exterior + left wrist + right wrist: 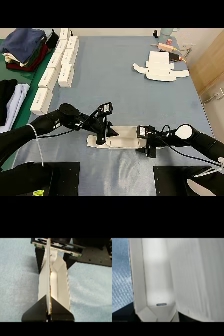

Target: Fold the box.

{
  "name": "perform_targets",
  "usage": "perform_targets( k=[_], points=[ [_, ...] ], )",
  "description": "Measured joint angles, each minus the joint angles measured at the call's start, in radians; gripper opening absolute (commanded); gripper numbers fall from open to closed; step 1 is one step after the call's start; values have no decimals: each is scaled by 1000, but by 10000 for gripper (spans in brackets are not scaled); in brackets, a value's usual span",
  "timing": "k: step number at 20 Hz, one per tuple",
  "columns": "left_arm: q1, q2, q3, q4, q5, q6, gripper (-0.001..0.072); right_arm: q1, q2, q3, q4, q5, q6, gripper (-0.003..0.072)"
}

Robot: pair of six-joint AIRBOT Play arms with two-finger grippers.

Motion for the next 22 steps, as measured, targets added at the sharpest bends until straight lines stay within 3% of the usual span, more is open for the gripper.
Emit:
perform_targets(
  k=[7, 8, 9, 10, 14, 16, 19, 20, 21, 22],
  points=[
    [0, 0, 0, -7, 0, -3, 19, 0, 0, 0, 0, 0, 0, 597],
    [0, 0, 0, -8, 0, -15, 196, 0, 0, 0, 0, 0, 0, 598],
    [-2, -1, 0, 2, 18, -26, 450, 0, 0, 0, 0, 5, -1, 597],
    [2, -2, -2, 16, 11, -42, 479, 1, 0, 0, 0, 8, -1, 598],
    [1, 10, 1, 8, 2, -145, 481, 1, 0, 0, 0, 6, -1, 598],
    [1, 37, 0, 80, -20, -255, 481, 1, 0, 0, 0, 5, 0, 597],
    [3, 123, 0, 269, -82, -510, 470, 1, 0, 0, 0, 2, -1, 597],
    [3, 160, 2, 342, -111, -609, 296, 1, 0, 0, 0, 2, 0, 597],
    [3, 201, 1, 417, -148, -723, 15, 1, 0, 0, 0, 2, 0, 597],
    [2, 242, 1, 472, -182, -833, 15, 1, 0, 0, 0, 1, 0, 598]
  ],
)
